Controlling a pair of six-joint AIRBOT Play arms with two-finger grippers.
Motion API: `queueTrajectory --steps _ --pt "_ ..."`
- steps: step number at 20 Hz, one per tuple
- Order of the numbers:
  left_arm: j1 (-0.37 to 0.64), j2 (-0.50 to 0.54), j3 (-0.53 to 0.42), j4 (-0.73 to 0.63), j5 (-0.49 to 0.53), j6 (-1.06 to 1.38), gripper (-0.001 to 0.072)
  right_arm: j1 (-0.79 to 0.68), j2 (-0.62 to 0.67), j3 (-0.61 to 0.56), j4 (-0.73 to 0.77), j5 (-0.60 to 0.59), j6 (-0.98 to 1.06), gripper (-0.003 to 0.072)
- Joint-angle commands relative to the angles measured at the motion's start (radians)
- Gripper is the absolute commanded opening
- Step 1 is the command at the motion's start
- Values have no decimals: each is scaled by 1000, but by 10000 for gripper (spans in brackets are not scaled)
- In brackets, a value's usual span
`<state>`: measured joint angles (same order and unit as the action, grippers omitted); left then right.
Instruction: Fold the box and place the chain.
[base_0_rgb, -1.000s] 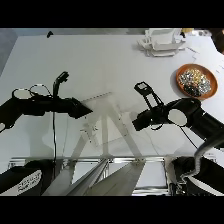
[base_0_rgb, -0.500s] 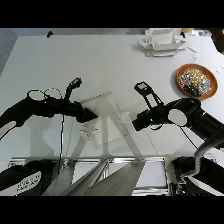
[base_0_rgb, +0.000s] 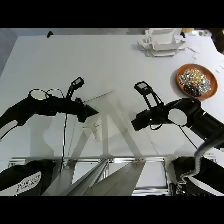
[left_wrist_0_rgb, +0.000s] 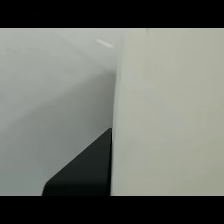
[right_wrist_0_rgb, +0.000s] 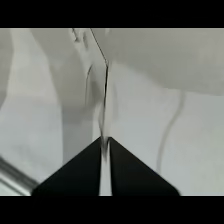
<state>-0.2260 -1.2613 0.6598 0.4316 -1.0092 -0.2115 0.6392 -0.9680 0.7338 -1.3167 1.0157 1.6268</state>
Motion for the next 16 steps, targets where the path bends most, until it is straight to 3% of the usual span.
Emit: queueTrajectory --steps 1,2,6,11,16 --pt "-16 -1 91 8 -3 127 3 1 0 22 18 25 0 321" --pt "-33 -3 136 35 15 126 3 1 1 39 8 47 0 428" --pt "-132 -58 290 237 35 126 2 1 7 125 -89 132 0 431" --pt "-211 -170 296 230 -8 215 3 1 75 156 -255 148 53 431" --pt "-231 -234 296 167 5 216 5 1 84 155 -277 124 52 431"
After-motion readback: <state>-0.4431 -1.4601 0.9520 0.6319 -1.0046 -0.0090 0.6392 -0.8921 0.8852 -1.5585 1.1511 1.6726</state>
